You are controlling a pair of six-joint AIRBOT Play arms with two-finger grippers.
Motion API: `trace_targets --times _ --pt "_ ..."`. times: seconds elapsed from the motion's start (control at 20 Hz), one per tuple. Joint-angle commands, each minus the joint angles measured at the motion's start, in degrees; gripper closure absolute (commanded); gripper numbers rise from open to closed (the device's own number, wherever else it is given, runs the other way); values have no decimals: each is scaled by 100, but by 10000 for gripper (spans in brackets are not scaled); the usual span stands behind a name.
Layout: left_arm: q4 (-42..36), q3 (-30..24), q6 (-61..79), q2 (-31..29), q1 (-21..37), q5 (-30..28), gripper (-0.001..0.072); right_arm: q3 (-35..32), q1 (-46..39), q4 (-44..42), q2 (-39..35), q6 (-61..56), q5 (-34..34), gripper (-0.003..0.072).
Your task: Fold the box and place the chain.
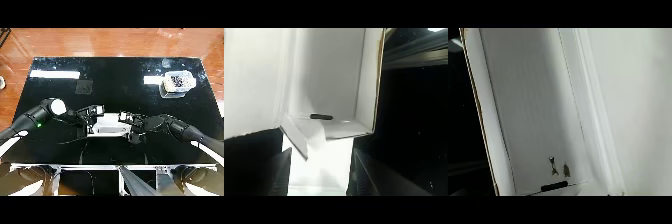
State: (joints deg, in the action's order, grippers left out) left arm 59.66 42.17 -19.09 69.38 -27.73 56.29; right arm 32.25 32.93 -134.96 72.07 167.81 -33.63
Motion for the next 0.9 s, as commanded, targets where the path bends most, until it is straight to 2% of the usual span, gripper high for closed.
trace_targets --times 0.0,0.1,0.3,0.4,0.7,0.85 --pt "-275 -208 -90 4 -103 -197 285 0 7 0 2 -9 0 437" --pt "-472 -358 -79 2 -146 -420 358 0 7 0 2 -24 -2 436" --pt "-487 -417 31 0 -136 -800 370 0 7 0 2 -28 -2 437" --pt "-481 -417 85 0 -133 -857 399 0 7 0 2 -48 -2 437" --pt "-323 -415 87 0 -136 -872 403 0 7 0 2 -70 -2 437" --pt "-804 -417 330 0 -136 -782 420 0 7 0 2 -70 0 437"
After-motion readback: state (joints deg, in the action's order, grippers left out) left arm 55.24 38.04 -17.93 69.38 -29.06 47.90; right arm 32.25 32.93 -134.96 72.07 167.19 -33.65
